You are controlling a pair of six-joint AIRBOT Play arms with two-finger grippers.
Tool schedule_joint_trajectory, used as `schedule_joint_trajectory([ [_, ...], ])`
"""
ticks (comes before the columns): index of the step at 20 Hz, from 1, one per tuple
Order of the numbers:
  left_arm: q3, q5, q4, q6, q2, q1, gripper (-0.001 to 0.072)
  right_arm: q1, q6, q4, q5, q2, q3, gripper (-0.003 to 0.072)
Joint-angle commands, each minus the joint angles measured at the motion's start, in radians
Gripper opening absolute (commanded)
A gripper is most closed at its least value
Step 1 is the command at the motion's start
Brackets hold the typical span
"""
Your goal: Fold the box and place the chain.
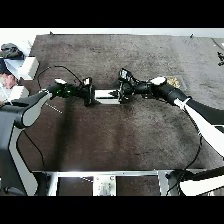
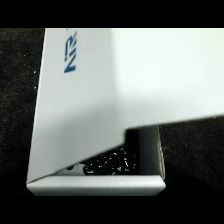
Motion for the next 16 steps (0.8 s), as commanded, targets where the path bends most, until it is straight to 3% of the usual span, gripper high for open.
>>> schedule_joint_trajectory([
  [1,0.000,0.000,0.000,0.001,0.000,0.001,0.0173,-0.001,0.056,-0.067,0.070,-0.018,0.014,0.0382],
  [11,0.000,0.000,0.000,0.001,0.000,0.001,0.0174,0.003,0.038,-0.075,-0.032,-0.072,0.017,0.0383],
  [16,0.000,0.000,0.000,0.001,0.000,0.002,0.0174,0.007,0.024,-0.074,0.028,-0.067,0.029,0.0400],
])
